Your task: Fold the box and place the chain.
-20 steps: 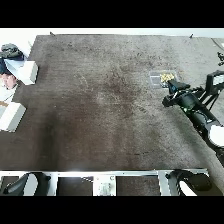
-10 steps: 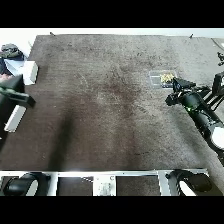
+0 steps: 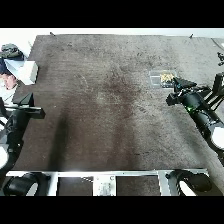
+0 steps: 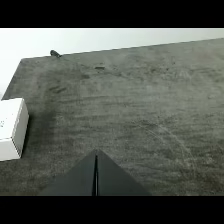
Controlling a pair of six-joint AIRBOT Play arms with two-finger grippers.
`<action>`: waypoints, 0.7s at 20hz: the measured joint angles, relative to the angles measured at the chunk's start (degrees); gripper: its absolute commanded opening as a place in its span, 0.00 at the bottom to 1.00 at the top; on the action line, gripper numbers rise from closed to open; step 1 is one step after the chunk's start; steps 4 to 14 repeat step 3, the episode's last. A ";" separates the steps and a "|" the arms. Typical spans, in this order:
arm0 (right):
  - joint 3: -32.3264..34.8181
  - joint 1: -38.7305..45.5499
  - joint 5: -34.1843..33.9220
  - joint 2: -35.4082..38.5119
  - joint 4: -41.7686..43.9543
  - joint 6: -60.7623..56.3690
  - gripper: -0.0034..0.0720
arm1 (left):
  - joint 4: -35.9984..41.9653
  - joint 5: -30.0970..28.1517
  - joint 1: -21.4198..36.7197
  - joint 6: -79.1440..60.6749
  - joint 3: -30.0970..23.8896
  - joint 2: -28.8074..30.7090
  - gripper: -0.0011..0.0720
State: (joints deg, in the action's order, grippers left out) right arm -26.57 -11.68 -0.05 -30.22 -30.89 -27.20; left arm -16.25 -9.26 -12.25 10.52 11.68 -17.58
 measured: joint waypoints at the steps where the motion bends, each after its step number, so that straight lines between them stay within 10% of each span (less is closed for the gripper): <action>1: 0.00 0.00 -0.02 0.00 0.00 0.00 0.06 | 0.00 -0.39 -0.09 0.00 -0.20 0.00 0.02; 14: 0.00 0.00 -0.02 0.00 0.00 0.00 0.06 | -0.02 -1.64 -0.15 0.00 -0.39 0.02 0.03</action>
